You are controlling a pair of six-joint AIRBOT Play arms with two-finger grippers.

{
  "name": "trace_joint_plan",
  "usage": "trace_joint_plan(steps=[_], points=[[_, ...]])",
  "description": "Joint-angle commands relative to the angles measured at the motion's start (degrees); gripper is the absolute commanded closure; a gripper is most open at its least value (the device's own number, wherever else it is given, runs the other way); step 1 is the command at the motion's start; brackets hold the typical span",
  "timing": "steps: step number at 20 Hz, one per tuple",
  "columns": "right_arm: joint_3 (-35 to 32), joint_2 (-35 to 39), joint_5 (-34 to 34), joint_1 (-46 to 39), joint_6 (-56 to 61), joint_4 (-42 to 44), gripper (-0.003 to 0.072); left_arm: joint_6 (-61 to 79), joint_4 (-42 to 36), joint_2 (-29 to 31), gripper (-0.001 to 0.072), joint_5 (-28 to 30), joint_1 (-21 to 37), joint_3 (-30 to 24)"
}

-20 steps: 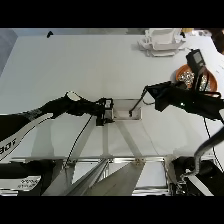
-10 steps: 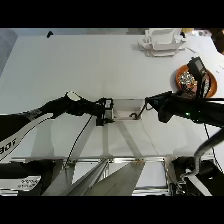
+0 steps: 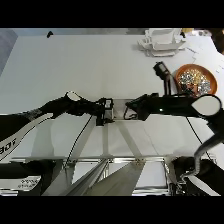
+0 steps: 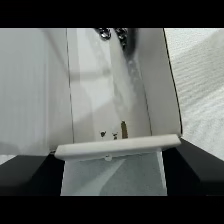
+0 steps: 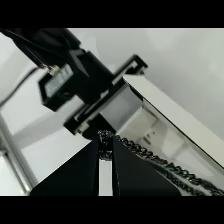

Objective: Fold the box and place the chain.

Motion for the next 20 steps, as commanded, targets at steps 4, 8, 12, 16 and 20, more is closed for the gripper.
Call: trace_joint_plan(steps=[4,8,12,16,20], points=[[0.0,-10.1,-0.2,2.4,-0.3,-4.8,0.0656,0.0,0.0,0.0,0.0697,0.0,0.0,0.0],[0.0,-9.9,-0.1,2.4,-0.3,-4.7,0.0570,0.0,0.0,0.0,0.0697,0.0,0.0,0.0],[0.1,-3.8,-0.1,1.3,-0.4,-5.3,0.0563,0.0,0.0,0.0,0.0697,0.0,0.0,0.0],[0.1,5.5,0.4,-5.6,1.4,-12.9,0.0567,0.0,0.0,0.0,0.0697,0.0,0.0,0.0],[0.0,9.3,-0.8,-15.8,13.8,-26.6,0.0592,0.0,0.0,0.0,0.0697,0.0,0.0,0.0]])
